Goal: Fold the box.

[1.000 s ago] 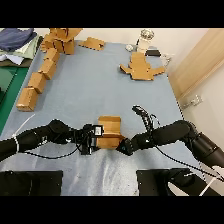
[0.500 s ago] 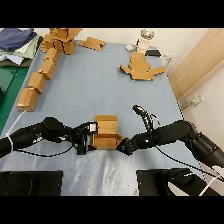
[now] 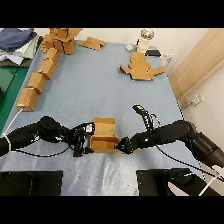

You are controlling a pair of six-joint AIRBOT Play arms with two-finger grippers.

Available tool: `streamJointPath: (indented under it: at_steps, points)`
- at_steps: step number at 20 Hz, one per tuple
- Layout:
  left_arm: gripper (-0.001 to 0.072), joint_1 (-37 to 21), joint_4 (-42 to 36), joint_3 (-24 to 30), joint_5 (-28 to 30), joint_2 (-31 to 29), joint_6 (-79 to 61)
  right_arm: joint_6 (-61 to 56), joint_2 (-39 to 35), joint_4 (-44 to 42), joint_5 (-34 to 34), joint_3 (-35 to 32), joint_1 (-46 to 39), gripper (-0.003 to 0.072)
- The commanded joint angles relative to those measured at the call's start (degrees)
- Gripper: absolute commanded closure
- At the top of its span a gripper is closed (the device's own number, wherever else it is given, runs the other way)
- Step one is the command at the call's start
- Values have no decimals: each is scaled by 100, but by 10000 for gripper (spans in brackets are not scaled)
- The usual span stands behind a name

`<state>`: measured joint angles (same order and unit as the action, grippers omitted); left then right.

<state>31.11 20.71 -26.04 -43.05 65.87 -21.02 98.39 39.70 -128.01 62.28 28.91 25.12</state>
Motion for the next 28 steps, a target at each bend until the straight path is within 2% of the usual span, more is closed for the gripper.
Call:
streamJointPath:
  at_steps: [1,5,10,13,15,20,24,28]
  points:
    - [321,-13,-11,-28,199,-4,111,-2,0,0,-42,4,2,-17]
    - [321,-11,33,-26,212,-28,323,0,0,2,-44,4,2,-17]
    - [320,-2,800,-24,219,-96,857,0,0,2,-42,4,2,-17]
    - [321,-2,809,-20,238,-313,907,2,0,4,-57,4,2,-17]
    - [320,0,804,42,463,-444,905,7,0,7,-59,4,2,-17]
    - [321,98,750,164,789,-455,839,24,11,7,-138,4,2,-17]
    - [320,426,752,278,1121,-455,839,24,13,9,-188,4,2,-17]
    - [321,509,750,291,1196,-455,839,24,13,11,-188,4,2,-17]
